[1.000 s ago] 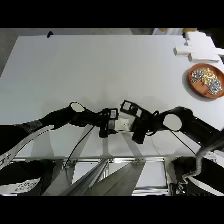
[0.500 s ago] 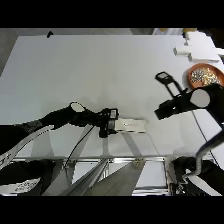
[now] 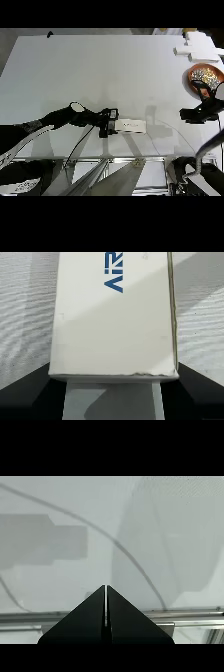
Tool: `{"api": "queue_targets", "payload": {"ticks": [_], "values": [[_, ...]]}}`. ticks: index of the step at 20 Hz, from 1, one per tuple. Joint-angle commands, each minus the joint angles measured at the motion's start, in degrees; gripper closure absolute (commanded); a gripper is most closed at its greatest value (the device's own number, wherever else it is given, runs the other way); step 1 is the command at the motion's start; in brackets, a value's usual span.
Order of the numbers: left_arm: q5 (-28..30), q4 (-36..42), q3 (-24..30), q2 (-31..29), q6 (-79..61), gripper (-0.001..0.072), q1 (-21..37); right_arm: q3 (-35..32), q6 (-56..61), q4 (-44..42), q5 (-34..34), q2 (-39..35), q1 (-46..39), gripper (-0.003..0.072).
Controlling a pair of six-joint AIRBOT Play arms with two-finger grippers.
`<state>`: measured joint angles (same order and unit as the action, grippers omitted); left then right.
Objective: Fold the box and place the chain.
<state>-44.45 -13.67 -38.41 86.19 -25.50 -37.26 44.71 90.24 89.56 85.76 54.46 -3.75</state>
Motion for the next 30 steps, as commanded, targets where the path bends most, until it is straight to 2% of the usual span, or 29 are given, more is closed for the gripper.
{"api": "queue_targets", "payload": {"ticks": [1, 5, 7, 9, 12, 15, 17, 18, 20, 24, 27, 30], "values": [[-0.57, 1.01, -0.02, -0.02, 0.00, 0.0644, 0.02, -0.02, 0.96, -0.11, 2.23, -0.04, -0.90, 0.0670], [-0.68, 1.05, -0.07, -0.59, -0.04, 0.0647, 0.09, -0.02, 0.96, -0.11, 2.23, -0.04, -0.90, 0.0670], [-0.37, -0.52, -0.07, -4.00, 3.02, 0.0708, 1.09, -0.02, 0.96, -0.11, 2.19, -0.04, -0.90, 0.0670], [-0.33, -5.73, -0.07, -10.38, 14.29, 0.0708, 3.61, -0.02, 0.96, -0.11, 2.19, -0.04, -0.90, 0.0670], [-0.35, -20.26, -0.07, -22.40, 37.05, 0.0703, 10.27, -0.02, 0.96, -0.11, 2.16, -0.04, -0.90, 0.0670], [-0.24, -39.17, -0.07, -33.16, 59.19, 0.0694, 20.20, -0.02, 0.96, -0.11, 2.16, -0.04, -0.90, 0.0670], [-0.31, -51.17, -0.04, -37.97, 75.56, 0.0598, 27.96, -0.02, 0.96, -0.11, 2.16, -0.04, -0.90, 0.0670], [-0.44, -55.82, -0.04, -39.60, 83.38, 0.0598, 32.15, -0.02, 0.96, -0.13, 2.16, -0.04, -0.90, 0.0670], [-1.64, -61.09, -0.04, -41.03, 92.85, 0.0599, 39.98, -0.02, 0.96, -0.13, 2.16, -0.04, -0.90, 0.0670], [-5.75, -64.02, 0.00, -38.29, 95.41, 0.0599, 52.09, -0.02, 0.96, -0.11, 2.14, -0.04, -0.90, 0.0670], [-8.76, -64.00, 0.00, -33.77, 97.68, 0.0599, 56.15, -0.02, 0.96, -0.11, 2.14, -0.04, -0.90, 0.0670], [-12.85, -63.89, 0.00, -29.20, 97.72, 0.0597, 56.13, -0.02, 0.96, -0.11, 2.14, -0.04, -0.90, 0.0670]]}}
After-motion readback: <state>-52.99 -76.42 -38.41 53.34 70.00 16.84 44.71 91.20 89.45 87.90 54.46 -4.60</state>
